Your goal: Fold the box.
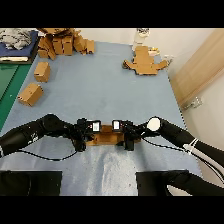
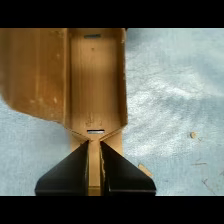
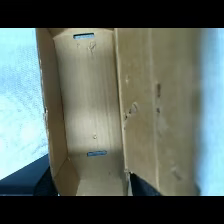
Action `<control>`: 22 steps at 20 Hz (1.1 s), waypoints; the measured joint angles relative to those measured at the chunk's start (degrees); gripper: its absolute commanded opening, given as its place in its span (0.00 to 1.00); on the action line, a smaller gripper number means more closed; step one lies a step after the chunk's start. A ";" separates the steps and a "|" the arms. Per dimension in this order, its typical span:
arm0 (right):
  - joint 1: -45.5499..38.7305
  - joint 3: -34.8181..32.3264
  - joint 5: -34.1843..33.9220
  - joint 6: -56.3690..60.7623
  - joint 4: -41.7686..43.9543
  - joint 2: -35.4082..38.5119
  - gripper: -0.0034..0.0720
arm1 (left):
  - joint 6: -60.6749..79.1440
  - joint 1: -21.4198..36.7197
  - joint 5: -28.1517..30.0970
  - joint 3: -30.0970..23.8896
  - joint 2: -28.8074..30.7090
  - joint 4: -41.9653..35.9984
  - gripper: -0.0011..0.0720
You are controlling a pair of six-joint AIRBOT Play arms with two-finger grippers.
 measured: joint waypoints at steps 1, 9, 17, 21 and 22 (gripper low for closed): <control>0.00 0.00 0.02 0.02 0.00 0.00 0.81 | 0.22 -0.02 0.02 0.00 0.00 -0.33 0.16; 0.00 0.00 0.70 0.02 0.04 0.00 0.81 | 1.64 -0.07 0.70 0.00 -0.26 -3.82 0.15; 0.00 0.00 0.85 0.04 0.02 0.00 0.81 | 6.32 -0.07 1.07 0.00 -2.34 -10.88 0.03; 0.00 0.00 0.87 0.04 0.02 0.00 0.81 | 7.69 -0.07 0.98 0.00 -2.62 -12.41 0.03; 0.00 0.00 0.87 0.04 0.02 0.00 0.81 | 7.78 -0.07 0.92 0.00 -2.67 -12.68 0.03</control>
